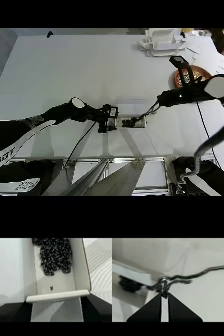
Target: Fold the box and place the chain.
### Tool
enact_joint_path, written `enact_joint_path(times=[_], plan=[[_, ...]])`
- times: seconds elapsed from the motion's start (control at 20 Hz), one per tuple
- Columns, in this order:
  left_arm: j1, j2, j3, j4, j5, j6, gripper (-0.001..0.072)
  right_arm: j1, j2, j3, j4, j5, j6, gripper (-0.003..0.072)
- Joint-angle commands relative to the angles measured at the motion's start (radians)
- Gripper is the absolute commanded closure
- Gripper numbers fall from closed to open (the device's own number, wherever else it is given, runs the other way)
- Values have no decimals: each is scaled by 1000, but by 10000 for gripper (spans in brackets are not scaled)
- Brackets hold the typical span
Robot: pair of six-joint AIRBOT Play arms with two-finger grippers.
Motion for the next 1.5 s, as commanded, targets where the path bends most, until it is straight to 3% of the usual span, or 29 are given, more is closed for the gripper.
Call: enact_joint_path(times=[0.0, 0.5, 0.85, 1.05, 1.45], plan=[[1, 0, 0, 0, 0, 0, 570, 8, 56, -1, 201, 38, -80, 672], [1, 0, 0, 0, 0, 0, 570, 265, 56, -3, 263, -116, -82, 672], [1, 0, 0, 0, 0, 0, 570, 271, 56, -3, 291, -128, -81, 672], [1, 0, 0, 0, 0, 0, 570, 271, 55, -9, 222, -130, -66, 671], [1, 0, 0, 0, 0, 0, 570, 271, -14, -182, 182, -291, -45, 671]])
